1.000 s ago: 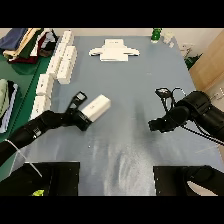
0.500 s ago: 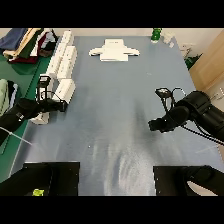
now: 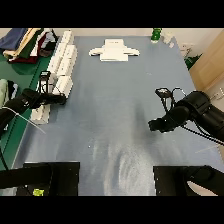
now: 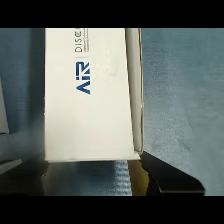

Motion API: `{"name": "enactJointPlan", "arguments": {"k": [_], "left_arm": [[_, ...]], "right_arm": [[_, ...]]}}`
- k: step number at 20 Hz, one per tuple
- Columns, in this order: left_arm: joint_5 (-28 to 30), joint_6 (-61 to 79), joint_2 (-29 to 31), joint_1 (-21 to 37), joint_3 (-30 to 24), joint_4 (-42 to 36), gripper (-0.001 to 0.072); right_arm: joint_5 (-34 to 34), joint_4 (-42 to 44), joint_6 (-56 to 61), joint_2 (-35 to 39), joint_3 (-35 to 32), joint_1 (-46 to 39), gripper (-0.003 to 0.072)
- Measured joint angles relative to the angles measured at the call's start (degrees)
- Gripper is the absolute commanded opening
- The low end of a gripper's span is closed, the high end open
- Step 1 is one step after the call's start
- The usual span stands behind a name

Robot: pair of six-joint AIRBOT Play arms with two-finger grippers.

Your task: Fold the box.

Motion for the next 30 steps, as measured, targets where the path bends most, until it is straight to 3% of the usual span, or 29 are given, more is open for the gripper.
{"name": "enactJointPlan", "arguments": {"k": [7,14,30], "left_arm": [[0.4,0.0,-7.4,0.0,8.2,-0.2,0.0399],[0.0,0.0,-12.3,-1.0,12.8,-0.4,0.0399],[6.4,0.2,-15.2,-1.5,14.4,-0.2,0.0399]], "right_arm": [[-0.1,0.0,0.0,0.0,0.0,0.0,0.0005],[0.0,0.0,0.0,0.0,0.0,0.0,0.0005],[0.1,0.1,0.0,0.0,0.0,0.0,0.0005]]}}
